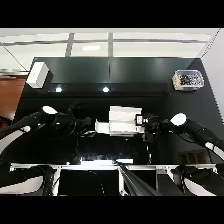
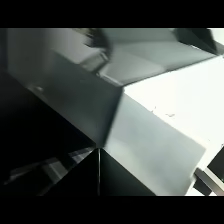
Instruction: Fold the box and place the chain.
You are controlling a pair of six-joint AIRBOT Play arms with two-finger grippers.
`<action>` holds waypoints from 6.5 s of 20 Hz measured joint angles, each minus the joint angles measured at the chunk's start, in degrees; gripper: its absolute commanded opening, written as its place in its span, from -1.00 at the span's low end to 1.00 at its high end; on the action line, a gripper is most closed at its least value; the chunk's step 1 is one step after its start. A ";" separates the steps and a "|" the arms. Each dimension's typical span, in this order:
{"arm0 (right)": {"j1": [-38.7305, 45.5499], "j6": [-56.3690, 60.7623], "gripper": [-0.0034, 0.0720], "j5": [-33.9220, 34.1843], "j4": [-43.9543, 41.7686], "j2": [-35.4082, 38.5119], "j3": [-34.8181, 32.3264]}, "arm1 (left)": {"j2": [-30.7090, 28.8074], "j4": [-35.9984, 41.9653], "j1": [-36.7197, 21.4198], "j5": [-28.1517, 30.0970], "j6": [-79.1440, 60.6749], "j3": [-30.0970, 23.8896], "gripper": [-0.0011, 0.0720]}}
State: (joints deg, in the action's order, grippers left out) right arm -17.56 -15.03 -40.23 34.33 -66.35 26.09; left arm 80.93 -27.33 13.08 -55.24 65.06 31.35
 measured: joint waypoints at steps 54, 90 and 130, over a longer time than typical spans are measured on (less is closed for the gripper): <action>0.00 -0.02 -0.29 0.00 0.04 0.00 0.00 | 2.45 -16.20 17.88 -2.38 19.10 22.03 0.36; 0.00 0.00 -0.29 0.63 0.15 0.00 0.00 | 15.15 -59.43 37.92 -14.67 67.21 44.46 -0.91; 0.00 0.11 0.83 0.74 0.17 0.07 0.00 | 15.89 -61.75 37.62 -13.73 67.10 44.50 -0.90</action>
State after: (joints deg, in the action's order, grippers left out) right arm -17.56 -14.92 -39.48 34.50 -66.28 26.09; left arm 96.82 -89.08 50.70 -68.97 132.16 75.85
